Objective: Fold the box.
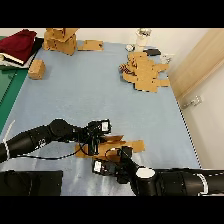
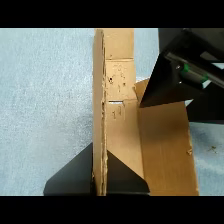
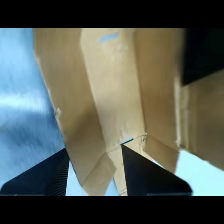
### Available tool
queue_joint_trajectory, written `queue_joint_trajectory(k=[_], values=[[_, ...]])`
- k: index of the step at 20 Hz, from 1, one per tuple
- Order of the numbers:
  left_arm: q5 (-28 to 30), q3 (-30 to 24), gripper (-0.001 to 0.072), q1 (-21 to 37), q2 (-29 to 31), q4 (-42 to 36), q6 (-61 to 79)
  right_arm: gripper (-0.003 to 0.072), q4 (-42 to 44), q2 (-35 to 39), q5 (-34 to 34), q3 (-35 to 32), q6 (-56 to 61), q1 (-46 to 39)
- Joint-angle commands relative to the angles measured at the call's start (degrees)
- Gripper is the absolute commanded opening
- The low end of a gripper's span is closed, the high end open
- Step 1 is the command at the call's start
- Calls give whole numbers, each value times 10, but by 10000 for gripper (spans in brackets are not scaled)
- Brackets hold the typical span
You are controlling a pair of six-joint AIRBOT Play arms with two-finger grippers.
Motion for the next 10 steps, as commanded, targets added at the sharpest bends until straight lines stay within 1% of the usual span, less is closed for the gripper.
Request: queue_joint_trajectory(k=[1,2,3,4,6,7,10], values=[[0,0,12,0,0,0,0,489,1,0,-35,28,27,0],[0,0,12,0,0,0,0,628,1,3,-46,31,29,-1],[0,0,12,0,0,0,0,720,9,8,-53,31,28,-11],[0,0,12,0,0,0,0,720,40,16,-50,31,25,-28],[0,0,12,0,0,0,0,720,93,36,-52,28,-32,-67],[0,0,12,0,0,0,0,720,103,47,-38,21,-57,-83],[0,0,12,0,0,0,0,720,103,87,53,-22,-133,-113]])
